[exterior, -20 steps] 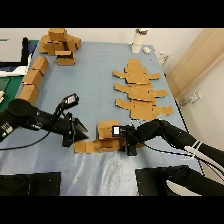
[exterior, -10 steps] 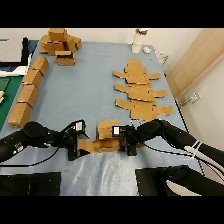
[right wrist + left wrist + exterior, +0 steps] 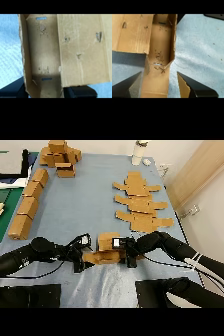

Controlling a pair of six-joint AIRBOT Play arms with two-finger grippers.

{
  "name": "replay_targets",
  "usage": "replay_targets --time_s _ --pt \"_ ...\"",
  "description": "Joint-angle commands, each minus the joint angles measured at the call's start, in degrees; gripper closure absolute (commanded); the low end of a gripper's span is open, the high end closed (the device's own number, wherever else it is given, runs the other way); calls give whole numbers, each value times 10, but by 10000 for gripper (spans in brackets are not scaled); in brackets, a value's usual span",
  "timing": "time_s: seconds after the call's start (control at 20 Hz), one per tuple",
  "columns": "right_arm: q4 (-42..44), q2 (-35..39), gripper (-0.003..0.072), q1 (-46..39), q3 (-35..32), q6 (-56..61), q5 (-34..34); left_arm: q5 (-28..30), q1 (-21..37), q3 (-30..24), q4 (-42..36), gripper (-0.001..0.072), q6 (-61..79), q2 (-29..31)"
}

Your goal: Fold the box.

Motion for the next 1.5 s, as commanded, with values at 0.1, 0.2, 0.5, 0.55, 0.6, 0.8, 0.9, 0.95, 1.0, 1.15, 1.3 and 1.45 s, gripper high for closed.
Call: replay_targets --time_s 0.1,0.2,0.5,0.55,0.6,0.8,0.9,0.95,1.0,1.15,1.3,1.45 --pt "0 0 192 0 0 0 0 -20 -3 21 -10 266 -4 -32" --pt "0 0 192 0 0 0 0 -21 -3 26 -9 359 -5 -43" --pt "0 0 192 0 0 0 0 -22 -3 27 -10 533 -5 -44" --pt "0 0 191 0 0 0 0 -20 -3 27 -10 533 -5 -44" --pt "0 0 191 0 0 0 0 -17 -3 27 -10 533 -5 -44" --pt "0 0 192 0 0 0 0 -10 -3 27 -20 534 2 -44" --pt "0 0 191 0 0 0 0 -3 -5 28 -51 534 27 -44" --pt "0 0 191 0 0 0 0 0 -9 32 -60 535 28 -46" --pt "0 0 191 0 0 0 0 1 -14 37 -61 535 28 -51" --pt "0 0 192 0 0 0 0 0 -21 44 -61 536 26 -75" --pt "0 0 192 0 0 0 0 1 -25 47 -61 558 26 -80" --pt "0 0 192 0 0 0 0 2 -24 48 -61 615 26 -80"
